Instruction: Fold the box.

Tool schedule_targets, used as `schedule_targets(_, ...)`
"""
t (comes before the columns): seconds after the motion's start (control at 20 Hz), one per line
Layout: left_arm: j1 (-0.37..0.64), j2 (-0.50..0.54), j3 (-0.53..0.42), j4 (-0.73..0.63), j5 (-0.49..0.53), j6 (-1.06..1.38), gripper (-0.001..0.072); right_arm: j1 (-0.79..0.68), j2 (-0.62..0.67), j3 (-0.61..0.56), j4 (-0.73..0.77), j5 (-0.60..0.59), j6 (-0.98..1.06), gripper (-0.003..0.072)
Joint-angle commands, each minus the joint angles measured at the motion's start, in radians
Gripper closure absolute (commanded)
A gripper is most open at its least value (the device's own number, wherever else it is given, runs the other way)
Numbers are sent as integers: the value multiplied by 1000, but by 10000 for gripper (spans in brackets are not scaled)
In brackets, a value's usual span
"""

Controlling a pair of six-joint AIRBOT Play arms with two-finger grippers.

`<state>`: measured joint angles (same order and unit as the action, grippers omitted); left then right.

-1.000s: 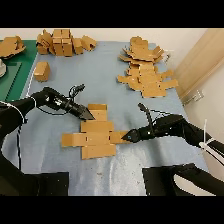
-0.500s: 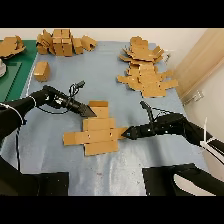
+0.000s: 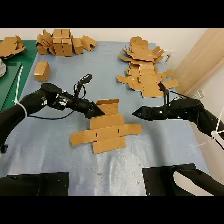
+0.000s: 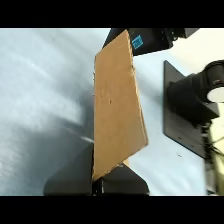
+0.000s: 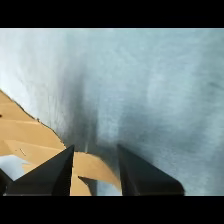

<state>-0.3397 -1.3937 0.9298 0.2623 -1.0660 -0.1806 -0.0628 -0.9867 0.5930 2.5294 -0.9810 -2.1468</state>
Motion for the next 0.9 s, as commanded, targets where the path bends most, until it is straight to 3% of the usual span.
schedule_targets(0.0,-60,141,-135,-127,227,239,697,-26,27,27,-6,-5,43,273)
schedule_targets(0.1,-81,192,-212,-199,262,356,697,-26,32,27,-7,-5,61,273)
schedule_targets(0.3,-146,240,-297,-212,312,541,697,-26,32,27,-5,13,80,274)
schedule_targets(0.85,-189,170,-313,-172,327,637,696,-24,32,27,-3,23,90,274)
